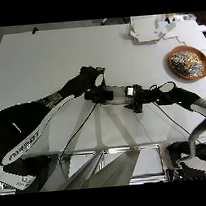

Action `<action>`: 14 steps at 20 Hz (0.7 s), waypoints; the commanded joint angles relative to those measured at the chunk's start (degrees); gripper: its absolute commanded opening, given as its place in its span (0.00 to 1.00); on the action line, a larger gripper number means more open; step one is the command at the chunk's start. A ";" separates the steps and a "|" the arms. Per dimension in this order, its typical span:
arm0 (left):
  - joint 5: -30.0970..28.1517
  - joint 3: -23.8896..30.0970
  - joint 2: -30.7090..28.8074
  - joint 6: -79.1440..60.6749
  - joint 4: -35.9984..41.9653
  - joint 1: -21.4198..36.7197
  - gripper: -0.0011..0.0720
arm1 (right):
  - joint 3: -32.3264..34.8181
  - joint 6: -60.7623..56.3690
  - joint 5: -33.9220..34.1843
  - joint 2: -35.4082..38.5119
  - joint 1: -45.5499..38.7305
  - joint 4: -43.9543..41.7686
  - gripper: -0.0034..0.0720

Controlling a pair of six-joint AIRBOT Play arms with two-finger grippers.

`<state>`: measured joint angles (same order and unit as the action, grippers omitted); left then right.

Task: Fold the box and place the chain.

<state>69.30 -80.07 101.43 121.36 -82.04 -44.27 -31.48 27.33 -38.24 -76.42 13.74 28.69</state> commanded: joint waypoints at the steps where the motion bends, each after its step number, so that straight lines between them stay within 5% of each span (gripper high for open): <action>1: -0.98 -0.07 -0.09 0.20 0.13 0.09 0.17 | -0.02 -0.07 -0.13 0.00 0.00 -0.04 0.58; 2: -0.96 -0.07 -0.09 0.17 0.11 0.09 0.04 | -0.02 -0.07 -0.11 0.00 0.00 -0.04 0.58; 7: -1.33 -0.07 -0.11 0.15 0.11 0.09 0.02 | -0.02 -0.07 -0.13 0.00 0.00 -0.04 0.58; 11: -1.42 -0.07 -1.25 -0.15 0.92 0.76 0.32 | -0.02 -0.07 -0.11 0.00 0.00 -0.04 0.58; 14: 0.48 -0.04 -3.37 -2.05 1.88 2.32 0.33 | -0.02 -0.07 -0.11 0.00 0.00 -0.04 0.58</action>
<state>68.55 -80.07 99.57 120.57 -80.99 -43.05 -31.48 27.35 -38.26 -76.42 13.72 28.84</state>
